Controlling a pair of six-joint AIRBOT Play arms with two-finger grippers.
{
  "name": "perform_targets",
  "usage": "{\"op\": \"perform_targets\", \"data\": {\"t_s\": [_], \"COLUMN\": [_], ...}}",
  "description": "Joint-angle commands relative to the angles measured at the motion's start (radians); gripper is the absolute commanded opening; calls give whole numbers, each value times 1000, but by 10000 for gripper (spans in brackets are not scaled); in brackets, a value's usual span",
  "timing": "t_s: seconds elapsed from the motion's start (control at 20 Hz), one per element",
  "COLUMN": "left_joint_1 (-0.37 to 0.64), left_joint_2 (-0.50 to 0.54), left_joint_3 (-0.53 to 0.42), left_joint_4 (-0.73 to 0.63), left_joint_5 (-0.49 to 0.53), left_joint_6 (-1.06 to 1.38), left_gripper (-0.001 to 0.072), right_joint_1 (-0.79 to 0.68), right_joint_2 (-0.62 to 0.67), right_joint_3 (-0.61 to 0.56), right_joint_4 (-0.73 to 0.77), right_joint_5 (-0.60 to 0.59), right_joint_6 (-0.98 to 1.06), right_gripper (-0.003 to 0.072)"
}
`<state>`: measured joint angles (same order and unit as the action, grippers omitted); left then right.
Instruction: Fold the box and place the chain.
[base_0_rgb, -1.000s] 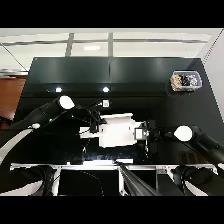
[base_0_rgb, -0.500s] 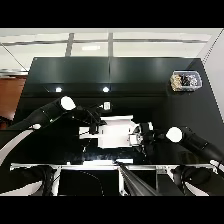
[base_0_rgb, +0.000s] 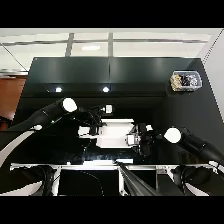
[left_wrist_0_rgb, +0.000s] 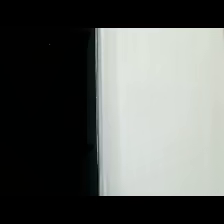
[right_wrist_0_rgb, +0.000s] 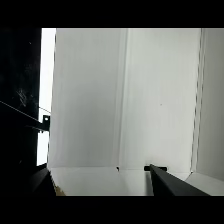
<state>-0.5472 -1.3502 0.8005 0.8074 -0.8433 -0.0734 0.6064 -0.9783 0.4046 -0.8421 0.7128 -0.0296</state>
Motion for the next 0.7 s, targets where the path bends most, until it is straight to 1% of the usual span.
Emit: {"op": "perform_targets", "data": {"t_s": [0.0,0.1,0.3,0.5,0.65], "left_joint_1": [0,0,0,0,0], "left_joint_2": [-1,-1,-1,0,0], "left_joint_3": [0,0,0,0,0], "left_joint_4": [3,3,2,-5,-5], "left_joint_5": [2,2,1,1,1], "left_joint_6": [-1,0,-1,-1,-1], "left_gripper": [28,29,28,29,29], "right_joint_1": [-4,-28,-79,-113,-120], "right_joint_2": [32,55,60,59,43], "right_joint_3": [22,33,43,51,51], "right_joint_4": [-2,-5,8,11,77], "right_joint_5": [36,32,6,-71,-67], "right_joint_6": [60,85,129,194,183], "right_gripper": [711,711,711,712,712]}}
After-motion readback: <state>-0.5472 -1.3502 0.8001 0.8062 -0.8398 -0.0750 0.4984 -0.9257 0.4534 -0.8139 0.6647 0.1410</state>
